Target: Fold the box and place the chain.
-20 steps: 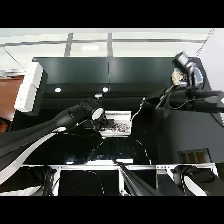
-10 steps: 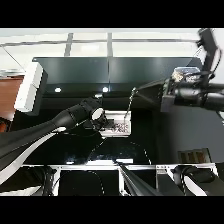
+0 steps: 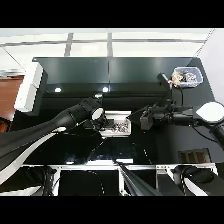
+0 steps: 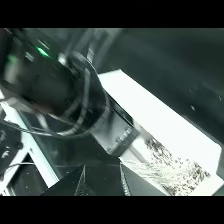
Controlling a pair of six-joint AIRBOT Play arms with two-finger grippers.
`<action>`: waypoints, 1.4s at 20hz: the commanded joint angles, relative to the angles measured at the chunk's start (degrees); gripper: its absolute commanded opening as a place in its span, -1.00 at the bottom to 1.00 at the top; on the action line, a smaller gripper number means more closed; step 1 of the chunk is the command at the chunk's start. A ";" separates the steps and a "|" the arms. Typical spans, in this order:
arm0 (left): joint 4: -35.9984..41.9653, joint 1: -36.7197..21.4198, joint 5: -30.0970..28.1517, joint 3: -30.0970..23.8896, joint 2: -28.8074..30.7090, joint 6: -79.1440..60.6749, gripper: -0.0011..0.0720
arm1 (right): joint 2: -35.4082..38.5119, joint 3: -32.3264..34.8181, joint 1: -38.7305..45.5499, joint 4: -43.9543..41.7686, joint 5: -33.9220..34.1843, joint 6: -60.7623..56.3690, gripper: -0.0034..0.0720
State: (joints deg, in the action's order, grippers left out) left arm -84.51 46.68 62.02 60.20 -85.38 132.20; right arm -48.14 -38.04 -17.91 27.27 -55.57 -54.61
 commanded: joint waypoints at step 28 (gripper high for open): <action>-10.14 -8.13 1.62 -13.75 35.85 -13.99 0.46 | 0.48 -1.81 16.72 17.40 -7.52 -0.42 -0.21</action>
State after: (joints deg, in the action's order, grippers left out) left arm -95.98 44.47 67.42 55.31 -61.60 125.82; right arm -47.70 -39.88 -1.23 44.10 -64.51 -54.96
